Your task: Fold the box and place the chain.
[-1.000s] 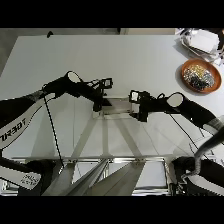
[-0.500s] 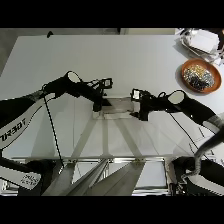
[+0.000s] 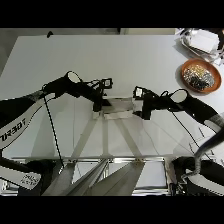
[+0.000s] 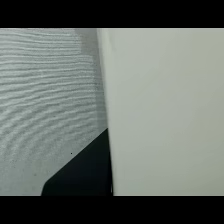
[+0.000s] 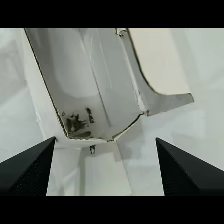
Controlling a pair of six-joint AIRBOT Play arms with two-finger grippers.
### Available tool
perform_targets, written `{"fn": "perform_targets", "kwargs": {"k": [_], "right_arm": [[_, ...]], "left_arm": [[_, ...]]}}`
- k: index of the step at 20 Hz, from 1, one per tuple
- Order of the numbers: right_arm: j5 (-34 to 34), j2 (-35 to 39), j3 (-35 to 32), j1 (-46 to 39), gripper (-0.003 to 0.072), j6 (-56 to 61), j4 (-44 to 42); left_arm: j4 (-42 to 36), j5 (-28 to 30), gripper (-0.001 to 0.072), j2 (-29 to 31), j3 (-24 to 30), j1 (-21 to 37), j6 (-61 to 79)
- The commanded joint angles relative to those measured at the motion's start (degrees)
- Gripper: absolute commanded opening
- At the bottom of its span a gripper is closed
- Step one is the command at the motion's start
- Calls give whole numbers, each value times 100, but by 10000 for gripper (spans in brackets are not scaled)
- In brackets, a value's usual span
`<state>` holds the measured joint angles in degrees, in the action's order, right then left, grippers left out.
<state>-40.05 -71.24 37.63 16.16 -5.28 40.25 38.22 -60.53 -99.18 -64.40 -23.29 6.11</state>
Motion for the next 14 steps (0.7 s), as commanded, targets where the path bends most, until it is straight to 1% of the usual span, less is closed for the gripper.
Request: {"fn": "perform_targets", "kwargs": {"k": [1,6,10,14], "right_arm": [[20,-168,20,-4,699,-380,-356],[-26,-435,317,-4,699,-577,-494],[-435,-772,533,39,699,-595,-485],[-1029,-811,533,127,688,-682,-345]], "left_arm": [[0,9,12,-2,-2,-2,2],[0,11,12,-2,-2,-2,2],[0,9,12,-2,-2,-2,2],[0,9,12,-2,-2,-2,4]]}}
